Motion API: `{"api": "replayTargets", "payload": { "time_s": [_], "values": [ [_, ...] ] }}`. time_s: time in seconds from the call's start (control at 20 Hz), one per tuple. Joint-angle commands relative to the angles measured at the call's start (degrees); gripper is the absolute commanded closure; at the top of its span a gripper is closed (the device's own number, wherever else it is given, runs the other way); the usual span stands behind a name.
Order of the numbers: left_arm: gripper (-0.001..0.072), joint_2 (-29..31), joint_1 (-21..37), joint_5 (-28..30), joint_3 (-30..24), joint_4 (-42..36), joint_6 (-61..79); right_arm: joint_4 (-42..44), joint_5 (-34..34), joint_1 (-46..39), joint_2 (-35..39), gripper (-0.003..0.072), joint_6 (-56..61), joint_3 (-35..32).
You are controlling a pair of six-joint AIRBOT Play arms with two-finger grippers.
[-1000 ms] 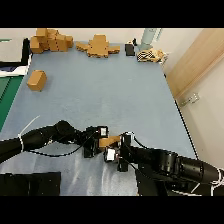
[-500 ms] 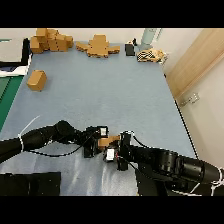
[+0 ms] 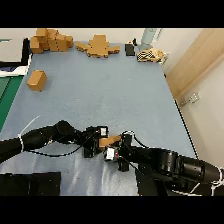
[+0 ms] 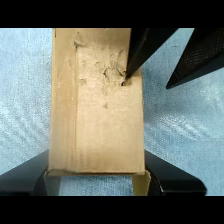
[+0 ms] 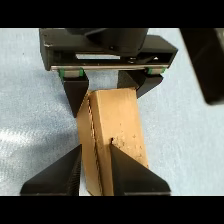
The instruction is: Fold the box.
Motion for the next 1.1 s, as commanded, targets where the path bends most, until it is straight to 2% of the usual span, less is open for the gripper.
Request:
{"api": "replayTargets", "payload": {
  "time_s": [0.0, 0.75, 1.05],
  "values": [
    [0.0236, 0.0, 0.0, 0.0, 0.0, 0.0, 0.0, 0.3, 0.6, 0.0, 0.0, 0.0424, 0.0, 0.0],
    [0.0236, 0.0, 0.0, 0.0, 0.0, 0.0, 0.0, 0.0, 1.6, 0.0, 0.0, 0.0424, 0.0, 0.1],
    [0.0236, 0.0, 0.0, 0.0, 0.0, 0.0, 0.0, -0.3, -0.6, 0.0, 3.1, 0.0424, 0.0, 0.1]
  ]
}}
